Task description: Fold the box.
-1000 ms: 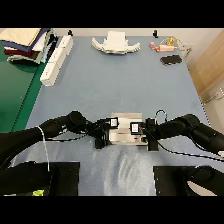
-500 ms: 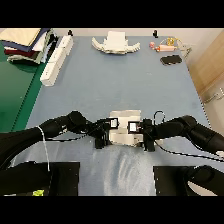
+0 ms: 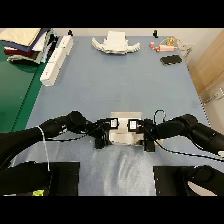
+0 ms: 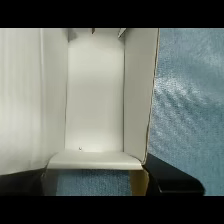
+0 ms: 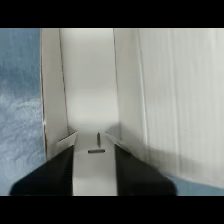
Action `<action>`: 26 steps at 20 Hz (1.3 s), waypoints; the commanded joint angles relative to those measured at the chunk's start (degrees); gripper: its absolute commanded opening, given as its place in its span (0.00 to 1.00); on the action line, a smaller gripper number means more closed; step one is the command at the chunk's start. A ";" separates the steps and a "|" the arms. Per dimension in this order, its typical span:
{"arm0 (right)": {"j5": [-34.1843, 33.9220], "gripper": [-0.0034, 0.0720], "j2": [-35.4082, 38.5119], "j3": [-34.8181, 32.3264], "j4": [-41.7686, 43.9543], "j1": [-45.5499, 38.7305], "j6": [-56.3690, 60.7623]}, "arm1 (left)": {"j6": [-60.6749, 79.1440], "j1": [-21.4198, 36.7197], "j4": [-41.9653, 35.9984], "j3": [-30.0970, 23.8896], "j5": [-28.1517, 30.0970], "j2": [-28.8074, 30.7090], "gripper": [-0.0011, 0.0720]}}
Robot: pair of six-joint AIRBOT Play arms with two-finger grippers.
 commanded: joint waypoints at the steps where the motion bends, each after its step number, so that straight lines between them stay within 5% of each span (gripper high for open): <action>1: -6.88 0.30 2.05 2.01 -12.22 0.00 17.68 | 0.02 -0.02 -0.02 0.00 0.02 0.04 0.58; 3: -11.37 0.05 3.72 3.72 -23.41 0.00 32.85 | 0.02 -0.02 -0.02 0.00 0.04 0.04 0.58; 8: -22.32 0.05 7.56 5.79 -49.48 -2.47 76.56 | 0.02 -0.02 -0.02 0.00 0.02 0.04 0.58; 11: -24.50 0.05 5.49 3.98 -39.80 -11.17 83.47 | 0.02 -0.02 -0.02 0.00 0.04 0.04 0.58; 16: -13.07 0.05 -0.48 0.57 -9.11 -15.26 70.84 | 0.02 -0.02 -0.02 0.00 0.02 0.04 0.58; 26: -13.40 0.05 3.43 0.74 -0.22 -15.26 65.53 | 0.02 -0.02 -0.02 0.00 0.04 0.04 0.58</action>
